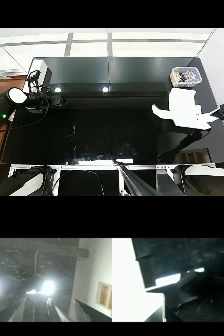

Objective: Fold the box and place the chain.

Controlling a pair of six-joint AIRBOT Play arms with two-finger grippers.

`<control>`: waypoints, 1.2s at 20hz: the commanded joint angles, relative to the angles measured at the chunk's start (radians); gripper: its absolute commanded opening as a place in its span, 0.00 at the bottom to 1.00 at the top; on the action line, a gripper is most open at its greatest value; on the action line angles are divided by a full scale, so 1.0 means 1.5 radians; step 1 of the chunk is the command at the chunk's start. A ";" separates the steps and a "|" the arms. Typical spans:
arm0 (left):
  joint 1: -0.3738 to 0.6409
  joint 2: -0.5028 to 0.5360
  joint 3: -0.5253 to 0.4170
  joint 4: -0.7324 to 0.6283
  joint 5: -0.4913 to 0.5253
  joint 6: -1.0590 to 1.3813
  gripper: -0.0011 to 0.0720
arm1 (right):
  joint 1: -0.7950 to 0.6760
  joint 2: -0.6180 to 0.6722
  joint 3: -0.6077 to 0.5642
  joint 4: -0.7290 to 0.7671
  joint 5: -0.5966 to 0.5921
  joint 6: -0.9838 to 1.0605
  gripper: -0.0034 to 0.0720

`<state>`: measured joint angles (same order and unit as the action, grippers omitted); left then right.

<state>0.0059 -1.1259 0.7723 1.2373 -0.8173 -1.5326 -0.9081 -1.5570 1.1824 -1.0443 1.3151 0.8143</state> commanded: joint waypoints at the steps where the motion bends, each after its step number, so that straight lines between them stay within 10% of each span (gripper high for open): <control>1: 0.000 -0.001 0.001 -0.008 0.003 -0.001 0.97 | 0.025 0.041 -0.010 0.048 0.058 -0.007 0.06; 12: -0.078 -0.028 0.004 -0.172 0.027 0.092 0.97 | 0.385 0.415 -0.567 0.661 -0.274 -0.274 0.06; 18: -0.112 -0.170 0.099 -0.447 -0.101 0.328 0.97 | 0.643 0.421 -0.610 0.664 -0.435 -0.223 0.06; 24: -0.117 -0.301 0.135 -0.482 -0.257 0.385 0.97 | 0.722 0.421 -0.610 0.672 -0.489 -0.203 0.06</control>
<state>-0.1623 -1.4891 0.9550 0.6025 -1.0897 -1.0485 0.1177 -0.9283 0.2729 -0.0490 0.6350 0.4980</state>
